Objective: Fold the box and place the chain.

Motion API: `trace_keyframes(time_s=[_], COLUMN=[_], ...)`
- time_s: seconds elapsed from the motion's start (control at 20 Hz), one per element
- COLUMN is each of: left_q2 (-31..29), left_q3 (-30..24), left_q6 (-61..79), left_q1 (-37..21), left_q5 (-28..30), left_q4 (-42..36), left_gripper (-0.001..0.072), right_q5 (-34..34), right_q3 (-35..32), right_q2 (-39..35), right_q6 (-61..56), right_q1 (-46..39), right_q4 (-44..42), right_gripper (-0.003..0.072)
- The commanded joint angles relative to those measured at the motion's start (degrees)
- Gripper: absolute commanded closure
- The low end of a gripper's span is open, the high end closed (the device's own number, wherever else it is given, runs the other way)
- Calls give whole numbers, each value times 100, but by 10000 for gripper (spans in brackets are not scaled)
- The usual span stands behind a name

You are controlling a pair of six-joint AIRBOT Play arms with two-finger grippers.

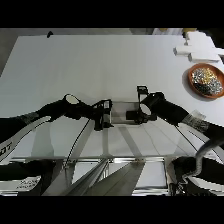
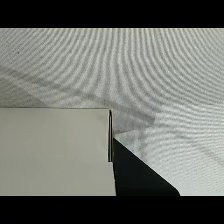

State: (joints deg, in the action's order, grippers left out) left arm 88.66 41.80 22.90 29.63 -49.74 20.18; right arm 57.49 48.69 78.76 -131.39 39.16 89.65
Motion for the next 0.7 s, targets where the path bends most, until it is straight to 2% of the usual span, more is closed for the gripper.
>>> trace_keyframes(time_s=[0.0, 0.05, 0.1, 0.3, 0.35, 0.4, 0.45, 0.55, 0.65], left_q2=[0, 0, 0, 0, 0, 0, 0, 0, 0], left_q3=[0, 0, 0, 0, 0, 0, 0, 0, 0], left_q6=[0, 0, 0, 0, 0, 0, 0, 0, 0], left_q1=[0, 0, 0, 0, 0, 0, 0, 0, 0], left_q5=[0, -2, 0, 0, 0, -2, -2, -2, -2], left_q4=[0, 2, 2, 2, 2, 2, 2, 2, 2], left_gripper=[506, 506, 506, 506, 506, 506, 506, 506, 506], right_q5=[-42, -50, -55, 140, 216, 225, 219, 376, 365], right_q3=[-4, -4, -4, -2, 0, 17, 92, 470, 1108], right_q2=[-4, -44, -116, -649, -857, -1130, -1370, -1757, -1875], right_q6=[109, 273, 485, 1322, 1458, 1563, 1742, 2321, 2564], right_q1=[7, 7, 7, 4, 4, -20, -61, -282, -846], right_q4=[-9, -4, 22, 74, 72, 48, -2, -33, 11], right_gripper=[623, 486, 407, 407, 369, 285, 271, 272, 281])
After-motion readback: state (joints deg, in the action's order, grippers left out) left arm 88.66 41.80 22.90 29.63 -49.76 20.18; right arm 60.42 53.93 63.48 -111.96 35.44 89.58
